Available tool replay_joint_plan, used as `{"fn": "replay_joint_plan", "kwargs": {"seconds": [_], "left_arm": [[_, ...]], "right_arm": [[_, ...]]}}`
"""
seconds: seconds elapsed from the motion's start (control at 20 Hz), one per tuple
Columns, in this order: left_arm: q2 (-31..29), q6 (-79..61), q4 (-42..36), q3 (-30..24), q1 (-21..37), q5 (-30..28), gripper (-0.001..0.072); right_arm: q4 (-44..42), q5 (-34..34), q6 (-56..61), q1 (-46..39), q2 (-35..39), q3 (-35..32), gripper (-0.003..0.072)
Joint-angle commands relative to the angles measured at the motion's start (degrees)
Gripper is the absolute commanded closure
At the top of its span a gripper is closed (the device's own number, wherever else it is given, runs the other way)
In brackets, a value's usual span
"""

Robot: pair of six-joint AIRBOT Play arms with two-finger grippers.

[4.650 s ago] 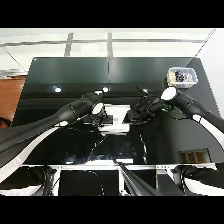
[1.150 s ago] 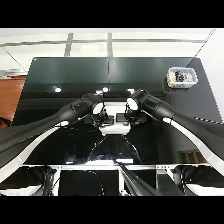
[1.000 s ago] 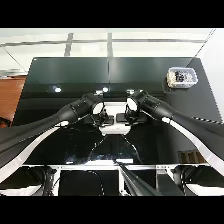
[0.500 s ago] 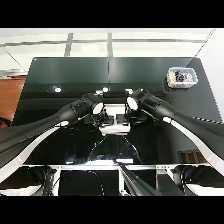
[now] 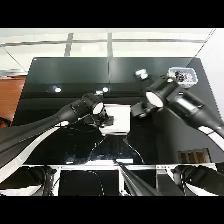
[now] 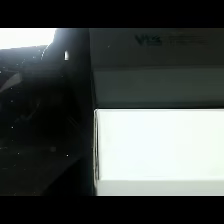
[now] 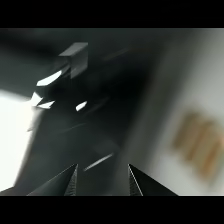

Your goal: Fold the box and place the chain.

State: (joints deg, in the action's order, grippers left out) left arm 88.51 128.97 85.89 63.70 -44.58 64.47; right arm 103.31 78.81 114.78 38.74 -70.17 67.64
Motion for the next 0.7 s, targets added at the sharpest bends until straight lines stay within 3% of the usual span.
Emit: {"fn": "replay_joint_plan", "kwargs": {"seconds": [0.0,0.05,0.1,0.15,0.3,0.35,0.45,0.55,0.65], "left_arm": [[0.0,0.1,0.0,0.0,0.0,0.5,0.0683],[0.0,0.1,0.0,0.0,0.0,0.4,0.0683],[0.0,0.1,0.0,0.0,0.0,0.5,0.0683],[0.0,0.1,0.0,0.0,0.0,0.3,0.0683],[0.0,0.1,0.0,0.0,0.0,0.1,0.0683],[0.0,0.1,0.0,0.0,0.0,0.1,0.0683],[0.0,0.1,0.0,0.0,0.0,0.2,0.0683],[0.0,0.1,0.0,0.0,0.0,0.3,0.0683],[0.0,0.1,0.0,0.0,0.0,0.3,0.0683]], "right_arm": [[21.4,-4.3,-0.8,-5.0,3.1,-0.1,0.0319],[20.8,-8.9,-0.5,-8.8,2.9,-0.3,0.0250],[19.3,-13.6,-0.2,-13.4,2.2,-0.7,-0.0031],[16.3,-18.1,-0.1,-17.8,1.0,-0.7,-0.0026],[-3.0,-33.3,-0.2,-32.7,-4.7,0.1,-0.0020],[-8.4,-34.0,-0.2,-36.4,-7.7,2.2,-0.0020],[-14.6,-27.2,0.1,-42.0,-16.1,11.2,-0.0020],[-17.9,-15.7,2.4,-45.7,-25.7,23.4,-0.0020],[-22.0,-9.8,7.0,-48.2,-33.0,32.8,-0.0019]]}}
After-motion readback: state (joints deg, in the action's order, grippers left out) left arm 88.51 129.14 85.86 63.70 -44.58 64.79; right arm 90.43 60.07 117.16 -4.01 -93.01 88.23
